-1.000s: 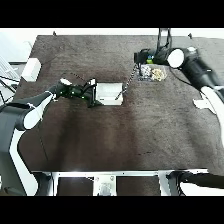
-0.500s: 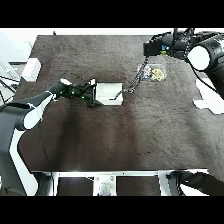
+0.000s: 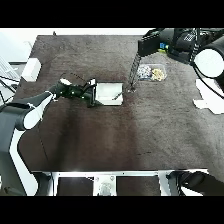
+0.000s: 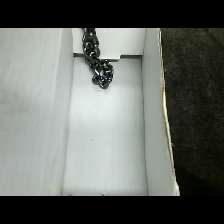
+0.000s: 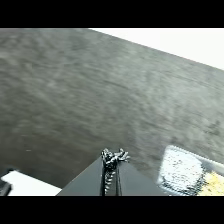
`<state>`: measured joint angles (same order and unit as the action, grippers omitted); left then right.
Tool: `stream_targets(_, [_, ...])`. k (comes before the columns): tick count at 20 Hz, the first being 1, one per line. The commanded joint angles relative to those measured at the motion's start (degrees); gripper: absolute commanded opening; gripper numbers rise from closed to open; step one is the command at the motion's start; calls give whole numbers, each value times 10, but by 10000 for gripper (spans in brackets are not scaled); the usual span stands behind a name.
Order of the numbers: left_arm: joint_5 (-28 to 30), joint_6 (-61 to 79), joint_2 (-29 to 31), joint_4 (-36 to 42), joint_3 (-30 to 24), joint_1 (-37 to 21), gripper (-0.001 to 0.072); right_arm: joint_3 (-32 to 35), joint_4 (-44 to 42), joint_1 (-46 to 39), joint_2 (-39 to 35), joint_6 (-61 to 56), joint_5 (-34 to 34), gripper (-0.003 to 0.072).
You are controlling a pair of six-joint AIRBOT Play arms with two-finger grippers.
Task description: Fold the box and place the chain.
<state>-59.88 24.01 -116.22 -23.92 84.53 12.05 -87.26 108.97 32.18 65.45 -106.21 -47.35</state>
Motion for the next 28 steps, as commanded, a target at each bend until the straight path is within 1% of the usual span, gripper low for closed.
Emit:
stream_targets(1, [0, 0, 0, 0, 0, 0, 335, -1, 1, 40, -4, -11, -7, 5])
stream_targets(7, [0, 0, 0, 0, 0, 0, 335, 1, -1, 80, 15, -34, -6, 5])
stream_targets(11, [-2, 0, 0, 0, 0, 0, 335, 19, -3, 97, 47, -69, 15, 6])
stream_targets(16, [-4, 0, 0, 0, 0, 0, 335, 89, -3, 98, 101, -123, 116, 6])
stream_targets(21, [-4, 0, 0, 0, 0, 0, 335, 151, -3, 90, 174, -173, 196, 5])
stream_targets(26, [-4, 0, 0, 0, 0, 0, 335, 176, -8, 61, 251, -183, 212, 9])
stream_targets(27, [-3, 0, 0, 0, 0, 0, 335, 179, -12, 59, 252, -183, 212, 138])
stream_targets(28, [-3, 0, 0, 0, 0, 0, 335, 178, -13, 59, 250, -182, 207, 406])
